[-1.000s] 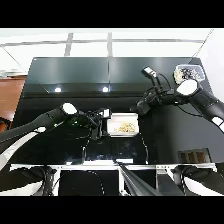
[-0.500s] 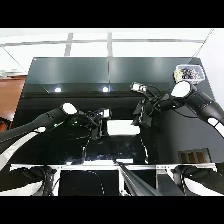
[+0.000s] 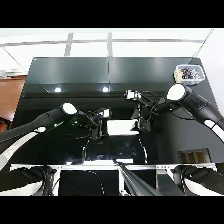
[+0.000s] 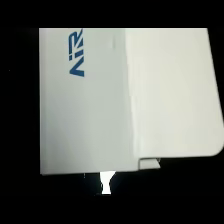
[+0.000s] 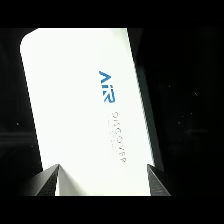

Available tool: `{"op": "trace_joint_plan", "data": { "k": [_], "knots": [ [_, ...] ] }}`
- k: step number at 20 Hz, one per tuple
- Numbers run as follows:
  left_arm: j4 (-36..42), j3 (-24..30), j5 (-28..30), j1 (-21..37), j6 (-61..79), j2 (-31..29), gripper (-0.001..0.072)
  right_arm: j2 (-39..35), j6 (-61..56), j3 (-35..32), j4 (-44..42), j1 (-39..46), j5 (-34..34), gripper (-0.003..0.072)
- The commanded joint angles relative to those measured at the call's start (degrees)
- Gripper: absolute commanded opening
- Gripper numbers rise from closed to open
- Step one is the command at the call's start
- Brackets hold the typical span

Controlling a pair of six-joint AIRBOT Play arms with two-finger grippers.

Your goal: Fold the box and place the chain.

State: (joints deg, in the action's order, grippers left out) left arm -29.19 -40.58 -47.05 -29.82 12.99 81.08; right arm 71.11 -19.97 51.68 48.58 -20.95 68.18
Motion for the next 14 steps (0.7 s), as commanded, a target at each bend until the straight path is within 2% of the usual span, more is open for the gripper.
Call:
{"op": "trace_joint_plan", "data": {
  "k": [1,2,3,4,5,7,10,14],
  "knots": [
    [-0.02,-0.02,-0.09,-0.02,0.02,0.04,0.0339,0.0,0.15,-0.02,1.42,-0.37,-1.66,0.0633],
    [-0.02,-0.02,-0.09,-0.02,0.02,0.04,0.0339,0.0,0.15,-0.02,1.64,-0.63,-2.03,0.0632],
    [-0.02,-0.02,-0.09,-0.02,0.02,0.04,0.034,0.0,0.15,-0.02,1.62,-1.03,-2.08,0.0521],
    [-0.02,-0.02,-0.09,-0.02,0.02,0.04,0.034,0.02,0.15,-0.04,1.62,-1.42,-2.03,0.048],
    [-0.02,-0.02,-0.09,-0.02,0.02,0.04,0.034,0.02,0.15,-0.04,1.64,-1.7,-2.03,0.0479],
    [-0.02,-0.02,-0.09,-0.02,0.02,0.04,0.034,0.02,0.11,-0.04,1.99,-1.79,-1.75,0.0216],
    [-0.02,-0.02,-0.09,-0.02,0.02,0.04,0.034,0.02,0.11,-0.04,2.73,-1.86,-1.53,0.0202],
    [-0.02,-0.02,-0.09,-0.02,0.02,0.04,0.034,0.02,0.13,-0.04,2.84,-1.95,-0.9,0.0218]
  ]
}}
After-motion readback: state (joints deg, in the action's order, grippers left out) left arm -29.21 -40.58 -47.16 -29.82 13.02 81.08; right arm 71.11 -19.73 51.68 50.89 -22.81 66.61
